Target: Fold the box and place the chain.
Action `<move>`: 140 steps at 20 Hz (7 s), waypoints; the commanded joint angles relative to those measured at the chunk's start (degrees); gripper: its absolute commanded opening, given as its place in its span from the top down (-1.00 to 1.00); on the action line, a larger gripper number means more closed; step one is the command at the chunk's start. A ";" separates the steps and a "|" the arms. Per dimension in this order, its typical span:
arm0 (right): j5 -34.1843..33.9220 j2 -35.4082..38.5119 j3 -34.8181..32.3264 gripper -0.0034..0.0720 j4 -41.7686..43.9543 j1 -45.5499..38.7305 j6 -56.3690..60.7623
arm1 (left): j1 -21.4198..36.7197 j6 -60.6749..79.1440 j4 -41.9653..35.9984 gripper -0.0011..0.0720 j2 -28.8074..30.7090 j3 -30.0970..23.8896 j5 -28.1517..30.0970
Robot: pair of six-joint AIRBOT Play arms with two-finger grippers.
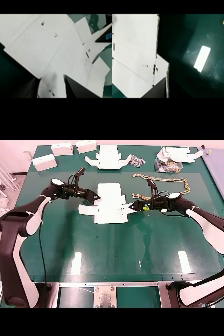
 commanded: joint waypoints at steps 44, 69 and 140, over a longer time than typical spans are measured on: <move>-0.02 -0.04 0.07 0.33 5.81 -7.04 -7.67 | 0.00 46.80 -6.27 0.93 -1.81 -4.17 -9.97; 0.04 -0.04 0.04 0.33 9.88 -9.22 -9.90 | 0.00 54.88 -3.43 0.92 -1.86 -4.70 -9.42; -31.56 17.51 -15.96 -0.98 -7.67 15.30 -57.90 | 0.00 54.45 -3.32 0.91 -1.84 -4.70 -9.70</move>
